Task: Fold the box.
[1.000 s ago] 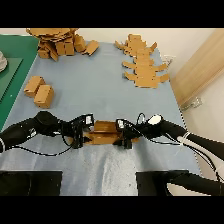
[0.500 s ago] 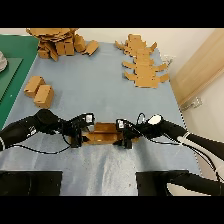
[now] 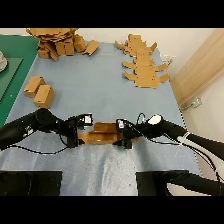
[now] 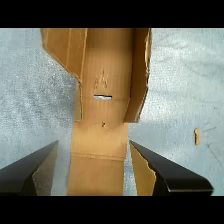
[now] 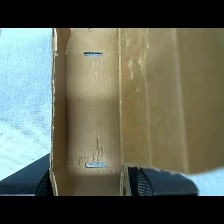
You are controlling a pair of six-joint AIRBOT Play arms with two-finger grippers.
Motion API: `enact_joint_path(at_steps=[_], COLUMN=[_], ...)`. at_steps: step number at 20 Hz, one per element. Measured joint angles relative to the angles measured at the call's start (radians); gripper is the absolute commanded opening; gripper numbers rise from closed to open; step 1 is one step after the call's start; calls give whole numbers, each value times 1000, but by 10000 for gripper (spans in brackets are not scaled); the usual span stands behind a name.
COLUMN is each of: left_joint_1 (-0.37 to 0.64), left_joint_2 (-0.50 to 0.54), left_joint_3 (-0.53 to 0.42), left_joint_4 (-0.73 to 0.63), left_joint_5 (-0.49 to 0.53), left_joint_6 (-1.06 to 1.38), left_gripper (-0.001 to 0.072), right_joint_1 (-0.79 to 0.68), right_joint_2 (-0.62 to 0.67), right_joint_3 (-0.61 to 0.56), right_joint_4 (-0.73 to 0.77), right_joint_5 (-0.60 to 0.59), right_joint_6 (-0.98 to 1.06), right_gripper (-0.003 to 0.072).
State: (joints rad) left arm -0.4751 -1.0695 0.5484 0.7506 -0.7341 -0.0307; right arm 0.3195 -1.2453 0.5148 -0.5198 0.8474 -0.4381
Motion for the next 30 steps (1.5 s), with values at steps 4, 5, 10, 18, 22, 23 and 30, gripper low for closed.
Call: enact_joint_path(at_steps=[4, 5, 10, 18, 22, 23, 30], left_joint_1=[0, 0, 0, -44, -52, -53, -82], left_joint_2=[3, 3, 3, -24, -32, -32, -33], left_joint_3=[0, 0, 0, 0, 0, 0, 0], left_joint_4=[-43, -56, -93, -97, -99, -100, -100], left_joint_5=[2, 2, -1, 21, 29, 30, 53], left_joint_6=[-8, -9, -10, -7, -7, -7, -3], left_gripper=[697, 697, 696, 624, 521, 520, 273], right_joint_1=[0, 0, 0, 0, 0, 0, 0], right_joint_2=[0, 0, 0, 0, 0, 0, 0], right_joint_3=[0, 0, 0, 0, 0, 0, 0], right_joint_4=[0, 0, 0, 0, -1, -1, -3], right_joint_5=[0, 0, 0, 0, 0, 0, 0], right_joint_6=[0, 0, 0, 0, 0, 0, 0], right_gripper=[460, 461, 461, 461, 461, 461, 461])
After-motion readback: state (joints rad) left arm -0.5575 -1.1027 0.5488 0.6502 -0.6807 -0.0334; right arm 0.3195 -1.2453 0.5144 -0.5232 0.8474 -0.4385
